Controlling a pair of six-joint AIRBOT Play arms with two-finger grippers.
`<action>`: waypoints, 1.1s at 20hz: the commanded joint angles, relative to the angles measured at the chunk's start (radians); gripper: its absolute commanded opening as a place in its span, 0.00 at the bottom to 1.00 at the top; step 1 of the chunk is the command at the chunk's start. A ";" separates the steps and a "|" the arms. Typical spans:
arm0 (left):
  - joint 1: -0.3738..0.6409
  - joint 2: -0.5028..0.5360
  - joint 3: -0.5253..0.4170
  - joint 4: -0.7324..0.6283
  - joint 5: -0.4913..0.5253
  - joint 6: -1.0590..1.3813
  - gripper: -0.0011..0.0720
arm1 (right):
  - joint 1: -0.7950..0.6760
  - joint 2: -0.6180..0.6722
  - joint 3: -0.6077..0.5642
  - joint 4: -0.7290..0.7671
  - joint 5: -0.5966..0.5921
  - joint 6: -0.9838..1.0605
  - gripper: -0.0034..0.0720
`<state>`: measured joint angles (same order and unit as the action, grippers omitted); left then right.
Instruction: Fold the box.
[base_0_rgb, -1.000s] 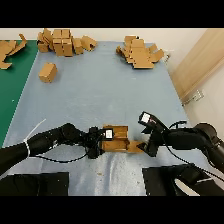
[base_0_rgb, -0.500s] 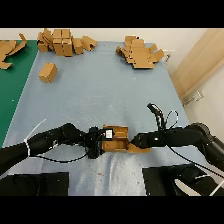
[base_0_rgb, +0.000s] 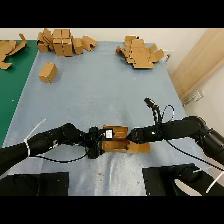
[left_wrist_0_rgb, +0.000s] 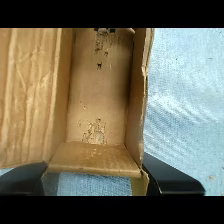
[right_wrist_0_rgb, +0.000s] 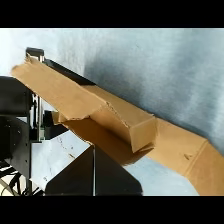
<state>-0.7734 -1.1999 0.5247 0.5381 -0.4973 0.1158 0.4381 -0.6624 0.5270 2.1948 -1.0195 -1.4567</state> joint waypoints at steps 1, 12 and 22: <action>0.000 0.000 0.000 0.000 0.000 0.000 0.73 | 0.000 -0.005 0.016 0.001 0.014 -0.008 0.05; 0.002 0.049 0.005 0.185 -0.011 -0.220 0.73 | 0.000 -0.005 0.016 0.002 0.040 0.035 0.05; 0.002 0.052 0.005 0.300 -0.061 -0.377 0.73 | -0.001 -0.167 0.032 0.221 0.091 -0.141 0.05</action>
<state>-0.7723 -1.1484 0.5304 0.8116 -0.5488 -0.2337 0.4381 -0.7517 0.5488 2.2757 -0.9550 -1.4693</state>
